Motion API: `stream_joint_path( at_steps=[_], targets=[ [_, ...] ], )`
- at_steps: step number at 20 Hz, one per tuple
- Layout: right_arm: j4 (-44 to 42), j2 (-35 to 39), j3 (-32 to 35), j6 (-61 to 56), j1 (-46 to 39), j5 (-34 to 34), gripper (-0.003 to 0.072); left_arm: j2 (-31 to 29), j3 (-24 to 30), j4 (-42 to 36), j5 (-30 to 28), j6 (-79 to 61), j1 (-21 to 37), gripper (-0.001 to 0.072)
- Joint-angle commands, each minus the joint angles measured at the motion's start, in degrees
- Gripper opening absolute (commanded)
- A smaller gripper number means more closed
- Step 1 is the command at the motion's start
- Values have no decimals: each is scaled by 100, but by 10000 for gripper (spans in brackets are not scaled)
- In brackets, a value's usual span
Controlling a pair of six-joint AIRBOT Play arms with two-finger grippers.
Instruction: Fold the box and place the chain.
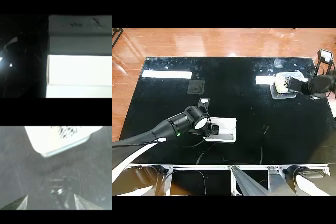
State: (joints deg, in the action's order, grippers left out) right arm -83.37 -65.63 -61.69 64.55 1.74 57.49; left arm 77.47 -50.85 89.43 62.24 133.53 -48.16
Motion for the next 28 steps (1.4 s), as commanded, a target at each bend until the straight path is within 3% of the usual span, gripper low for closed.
stream_joint_path(
  at_steps=[1, 2, 9, 25, 26, 27, 28],
  targets=[
    [-1250, -1204, -901, 44, -839, -201, 668, 2, -4, -9, 66, -7, 4, 23],
    [-1353, -1554, -1241, -105, -887, -76, 591, 2, -4, -13, 92, -7, 4, 23],
    [-1473, -3303, -3023, -1298, -879, 435, 589, 2, -4, -9, 129, -7, 0, 22],
    [-1978, -4168, -3198, -1569, -699, 166, 570, 2, -4, -11, 140, -7, 7, 23],
    [-2009, -4168, -3198, -1449, -699, 114, 307, 2, -4, -11, 140, -7, 7, 23],
    [-2070, -4159, -3213, -1228, -706, 98, 111, 2, -4, -11, 142, -7, 7, 23],
    [-2122, -4146, -3265, -940, -710, 125, 17, 2, -4, -13, 142, -7, 7, 22]
  ],
)
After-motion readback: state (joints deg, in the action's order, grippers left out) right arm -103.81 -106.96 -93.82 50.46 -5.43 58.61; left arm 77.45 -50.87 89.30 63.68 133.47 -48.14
